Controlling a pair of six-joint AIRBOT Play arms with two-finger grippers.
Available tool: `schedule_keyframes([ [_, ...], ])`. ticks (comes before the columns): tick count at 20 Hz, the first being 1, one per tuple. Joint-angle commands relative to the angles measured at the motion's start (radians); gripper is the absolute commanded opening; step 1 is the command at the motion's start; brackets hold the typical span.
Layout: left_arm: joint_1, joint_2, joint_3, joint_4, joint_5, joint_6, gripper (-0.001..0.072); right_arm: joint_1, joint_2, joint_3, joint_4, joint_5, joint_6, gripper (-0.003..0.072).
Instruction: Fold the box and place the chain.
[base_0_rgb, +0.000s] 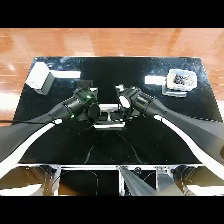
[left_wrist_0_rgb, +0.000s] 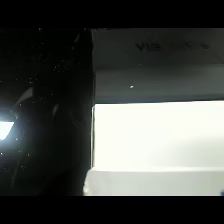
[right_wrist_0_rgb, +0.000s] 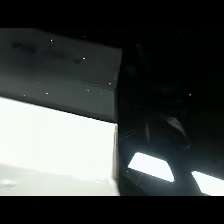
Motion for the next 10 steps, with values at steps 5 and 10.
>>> schedule_keyframes([
  [5, 0.0, 0.0, 0.0, -0.005, 0.01, -0.004, 0.0021, 0.0, 0.115, -0.001, -0.001, 0.117, -0.179, 0.0615],
  [10, 0.0, 0.0, 0.0, -0.005, 0.012, -0.004, 0.0021, -0.083, 0.421, -0.153, -0.064, 0.151, -0.217, 0.0615],
])
